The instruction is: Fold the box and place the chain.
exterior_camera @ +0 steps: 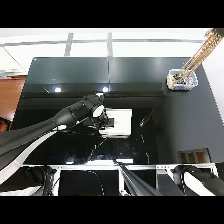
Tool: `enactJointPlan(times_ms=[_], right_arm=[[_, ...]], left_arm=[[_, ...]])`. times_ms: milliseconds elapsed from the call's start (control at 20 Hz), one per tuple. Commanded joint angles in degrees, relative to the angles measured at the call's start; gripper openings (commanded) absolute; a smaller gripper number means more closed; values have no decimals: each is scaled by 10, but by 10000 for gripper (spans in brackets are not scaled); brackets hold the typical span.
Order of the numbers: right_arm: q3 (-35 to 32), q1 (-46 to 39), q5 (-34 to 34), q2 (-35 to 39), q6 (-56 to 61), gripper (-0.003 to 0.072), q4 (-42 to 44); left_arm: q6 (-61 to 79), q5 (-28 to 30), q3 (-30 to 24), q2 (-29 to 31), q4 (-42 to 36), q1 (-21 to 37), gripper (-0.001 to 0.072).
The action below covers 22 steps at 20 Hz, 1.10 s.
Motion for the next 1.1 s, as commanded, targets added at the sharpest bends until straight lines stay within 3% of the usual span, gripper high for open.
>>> enactJointPlan(times_ms=[0,450,1050], right_arm=[[-51,55,32,70,-12,11,31],[-51,161,33,70,-21,12,200],[-51,213,-13,41,-23,12,212]], left_arm=[[0,0,0,0,0,0,25],[0,0,0,0,0,0,25],[0,0,0,0,0,0,25]])
